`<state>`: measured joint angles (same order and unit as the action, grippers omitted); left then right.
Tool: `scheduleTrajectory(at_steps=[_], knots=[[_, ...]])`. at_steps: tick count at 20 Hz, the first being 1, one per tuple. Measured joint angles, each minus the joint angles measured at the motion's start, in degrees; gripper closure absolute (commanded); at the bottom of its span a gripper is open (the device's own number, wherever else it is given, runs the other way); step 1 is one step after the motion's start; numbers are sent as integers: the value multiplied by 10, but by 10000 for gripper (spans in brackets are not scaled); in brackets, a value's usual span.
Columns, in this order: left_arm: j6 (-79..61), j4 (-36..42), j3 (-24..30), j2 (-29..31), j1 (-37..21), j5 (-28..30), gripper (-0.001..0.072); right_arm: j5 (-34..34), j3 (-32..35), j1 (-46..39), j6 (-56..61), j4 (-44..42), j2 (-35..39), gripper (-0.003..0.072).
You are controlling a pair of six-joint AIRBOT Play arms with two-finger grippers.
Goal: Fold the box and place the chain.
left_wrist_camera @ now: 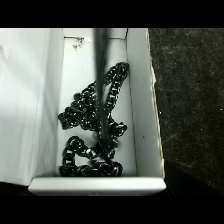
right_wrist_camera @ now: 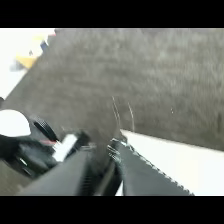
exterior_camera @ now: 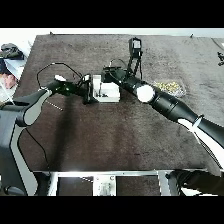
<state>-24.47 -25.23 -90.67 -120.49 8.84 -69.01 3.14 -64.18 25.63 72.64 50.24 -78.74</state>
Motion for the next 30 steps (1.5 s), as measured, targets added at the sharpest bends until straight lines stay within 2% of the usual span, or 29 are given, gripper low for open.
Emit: scheduleTrajectory(at_steps=[6,10,11,12,14,15,16,21,28,29,30], knots=[[0,0,0,0,0,0,295,64,42,-54,0,4,8,434],[0,0,0,0,0,0,295,87,127,-131,5,12,64,429],[0,0,0,0,0,0,296,91,153,-159,12,13,76,274],[0,0,0,0,0,0,295,94,175,-184,17,15,85,218],[0,0,0,0,0,0,295,96,213,-231,29,15,90,220],[0,0,0,0,0,0,295,95,224,-248,31,15,84,305],[0,0,0,0,0,0,296,90,232,-260,35,11,76,326],[0,0,0,0,0,0,296,37,233,-289,40,-26,7,326],[0,0,0,0,0,0,296,17,155,-294,54,-43,-90,327],[0,0,0,0,0,0,296,17,142,-294,60,-44,-105,417],[0,0,0,0,0,0,295,17,129,-294,67,-44,-119,568]])
